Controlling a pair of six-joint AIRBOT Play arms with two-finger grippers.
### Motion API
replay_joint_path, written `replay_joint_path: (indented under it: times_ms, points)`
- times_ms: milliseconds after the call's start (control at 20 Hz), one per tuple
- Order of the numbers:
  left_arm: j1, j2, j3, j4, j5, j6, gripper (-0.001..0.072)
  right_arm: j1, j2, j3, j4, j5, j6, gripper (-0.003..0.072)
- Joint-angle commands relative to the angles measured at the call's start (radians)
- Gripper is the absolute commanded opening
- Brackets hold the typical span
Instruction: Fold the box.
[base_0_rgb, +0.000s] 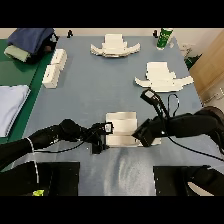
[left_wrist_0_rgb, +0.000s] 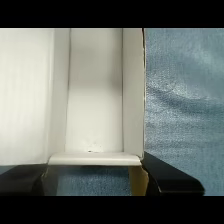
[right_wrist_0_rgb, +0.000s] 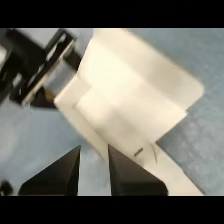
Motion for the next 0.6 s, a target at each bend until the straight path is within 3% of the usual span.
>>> replay_joint_path:
  times_ms: [0, 50, 100, 150, 200, 300, 550]
  points:
    - [0.0, 0.0, 0.001, 0.0, -0.001, 0.0, 0.0464, 0.0, 0.109, -0.047, -0.034, -0.23, -0.185, 0.0269]
    - [0.0, -0.001, 0.001, 0.0, 0.0, 0.0, 0.0464, 0.0, 0.118, -0.064, -0.037, -0.251, -0.208, 0.0316]
    - [0.0, 0.0, 0.001, 0.0, 0.0, 0.0, 0.0464, 0.0, 0.122, -0.082, -0.05, -0.251, -0.213, 0.0478]
    - [0.0, 0.0, 0.001, 0.0, 0.0, 0.0, 0.0464, 0.0, 0.121, -0.095, -0.079, -0.242, -0.215, 0.0532]
    - [0.0, 0.0, 0.001, 0.0, 0.0, 0.0, 0.0464, 0.0, 0.113, -0.106, -0.115, -0.217, -0.243, 0.0532]
    - [0.0, -0.001, 0.001, 0.0, 0.0, 0.0, 0.0464, 0.0, 0.083, -0.124, -0.191, -0.14, -0.336, 0.0603]
    - [0.0, -0.001, 0.001, 0.0, 0.0, 0.0, 0.0464, 0.0, -0.052, -0.145, -0.322, 0.044, -0.505, 0.0603]
